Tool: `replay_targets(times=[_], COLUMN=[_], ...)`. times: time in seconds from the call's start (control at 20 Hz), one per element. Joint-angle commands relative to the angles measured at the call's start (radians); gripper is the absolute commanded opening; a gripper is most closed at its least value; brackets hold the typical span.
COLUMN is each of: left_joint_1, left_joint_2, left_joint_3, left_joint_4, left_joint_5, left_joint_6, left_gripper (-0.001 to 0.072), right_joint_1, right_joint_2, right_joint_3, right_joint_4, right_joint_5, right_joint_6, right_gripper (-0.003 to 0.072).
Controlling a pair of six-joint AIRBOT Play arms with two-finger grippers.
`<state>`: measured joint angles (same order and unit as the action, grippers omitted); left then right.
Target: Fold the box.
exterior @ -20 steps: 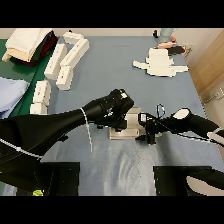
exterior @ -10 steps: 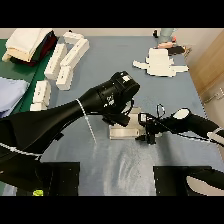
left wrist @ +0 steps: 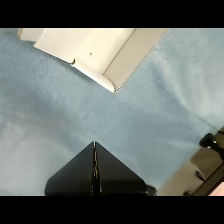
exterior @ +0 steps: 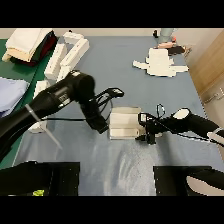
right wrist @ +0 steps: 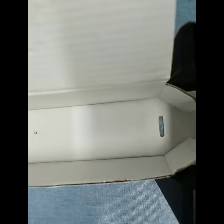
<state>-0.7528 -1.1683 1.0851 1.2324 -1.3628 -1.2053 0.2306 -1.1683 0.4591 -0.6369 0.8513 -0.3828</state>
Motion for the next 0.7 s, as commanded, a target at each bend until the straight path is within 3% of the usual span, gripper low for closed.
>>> replay_targets(times=[0.0,0.05,0.1,0.35,0.5,0.65], left_joint_1=[0.124,0.152,0.179,0.230,0.229,0.229], left_joint_2=[0.130,0.129,0.122,0.060,0.005,-0.022], left_joint_3=[-0.216,-0.259,-0.305,-0.454,-0.504,-0.515], left_joint_4=[-0.146,-0.177,-0.224,-0.441,-0.571,-0.685], left_joint_5=[0.213,0.258,0.323,0.530,0.578,0.641], left_joint_6=[0.391,0.475,0.550,1.001,1.289,1.412], left_gripper=[0.0074,0.0471,0.0696,0.0696,0.0696,0.0696], right_joint_1=[0.000,0.000,0.000,0.000,0.000,0.000], right_joint_2=[0.000,0.000,0.000,0.000,0.000,0.000], right_joint_3=[0.000,0.000,0.000,0.000,0.000,0.000], right_joint_4=[0.000,0.000,0.000,0.000,0.000,0.000], right_joint_5=[0.000,0.000,0.000,0.000,0.001,0.000], right_joint_6=[0.000,0.000,0.000,0.000,0.000,0.000], right_gripper=[0.0509,0.0509,0.0509,0.0509,0.0509,0.0509])
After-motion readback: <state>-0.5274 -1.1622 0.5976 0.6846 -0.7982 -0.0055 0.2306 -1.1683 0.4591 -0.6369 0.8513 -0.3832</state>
